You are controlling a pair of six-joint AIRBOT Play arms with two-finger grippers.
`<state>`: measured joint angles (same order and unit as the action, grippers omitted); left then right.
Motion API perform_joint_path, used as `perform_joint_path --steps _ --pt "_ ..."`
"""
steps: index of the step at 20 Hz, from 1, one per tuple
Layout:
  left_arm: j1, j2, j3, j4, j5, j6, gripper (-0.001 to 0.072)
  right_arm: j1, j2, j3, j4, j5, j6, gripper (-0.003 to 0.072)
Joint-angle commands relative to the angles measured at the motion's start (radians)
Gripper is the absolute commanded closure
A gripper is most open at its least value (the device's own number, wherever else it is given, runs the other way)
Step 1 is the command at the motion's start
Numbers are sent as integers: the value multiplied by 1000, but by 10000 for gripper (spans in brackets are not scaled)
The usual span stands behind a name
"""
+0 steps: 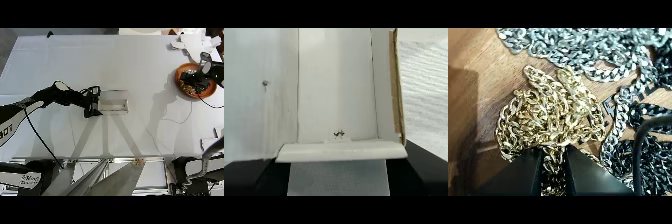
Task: Fold the box and place the chain.
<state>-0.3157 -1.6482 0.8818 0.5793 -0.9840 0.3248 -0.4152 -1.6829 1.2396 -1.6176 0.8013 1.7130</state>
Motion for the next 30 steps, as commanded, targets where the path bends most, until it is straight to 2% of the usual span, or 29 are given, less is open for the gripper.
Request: perform_joint_path --steps 1,5,15,25,30 --pt "0 0 0 0 0 0 435 1 43 1 1 77 -80 681" --pt "0 0 0 0 0 0 435 23 158 1 -25 130 -148 682" --pt "0 0 0 0 0 0 435 116 431 -4 7 218 -143 684" --pt "0 0 0 0 0 0 435 323 624 -267 -6 266 -148 684" --pt "0 0 0 0 0 0 435 470 628 -308 24 249 -138 683"
